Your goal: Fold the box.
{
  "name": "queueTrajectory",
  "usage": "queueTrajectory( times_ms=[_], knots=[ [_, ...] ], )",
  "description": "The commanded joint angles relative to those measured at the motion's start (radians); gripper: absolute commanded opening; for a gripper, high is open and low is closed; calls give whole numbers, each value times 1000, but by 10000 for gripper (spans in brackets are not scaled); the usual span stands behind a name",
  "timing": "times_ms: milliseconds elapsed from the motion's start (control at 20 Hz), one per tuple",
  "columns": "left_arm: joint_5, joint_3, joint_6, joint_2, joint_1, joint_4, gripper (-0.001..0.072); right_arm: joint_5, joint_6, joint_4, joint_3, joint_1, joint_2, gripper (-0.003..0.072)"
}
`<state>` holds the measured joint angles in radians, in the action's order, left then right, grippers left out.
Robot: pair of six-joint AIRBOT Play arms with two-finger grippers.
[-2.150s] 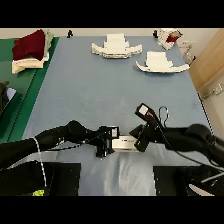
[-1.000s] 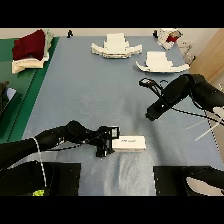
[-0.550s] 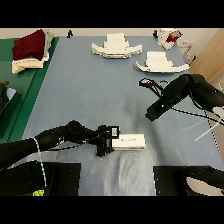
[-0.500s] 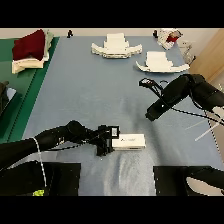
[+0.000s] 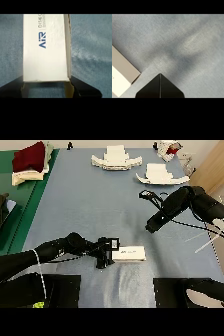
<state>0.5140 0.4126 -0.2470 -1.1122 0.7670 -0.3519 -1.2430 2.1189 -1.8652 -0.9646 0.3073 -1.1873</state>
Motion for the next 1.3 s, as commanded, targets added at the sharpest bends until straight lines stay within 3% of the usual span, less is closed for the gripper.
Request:
queueTrajectory(
  times_ms=[0,250,650,850,1050,1250],
  knots=[
    [1,1,5,15,-1,0,442,0,0,0,-1,0,0,5],
    [-84,1,115,80,-2,0,442,0,0,0,-1,0,0,5],
    [-369,0,327,112,-3,-4,442,0,0,0,-1,0,0,5],
    [-400,-2,327,113,-41,-3,442,0,0,0,-1,0,0,5],
    [-400,-2,467,115,-169,-4,442,0,0,0,-1,0,0,5],
    [-335,0,484,111,-440,-5,442,0,0,0,-1,0,0,5]
  ],
)
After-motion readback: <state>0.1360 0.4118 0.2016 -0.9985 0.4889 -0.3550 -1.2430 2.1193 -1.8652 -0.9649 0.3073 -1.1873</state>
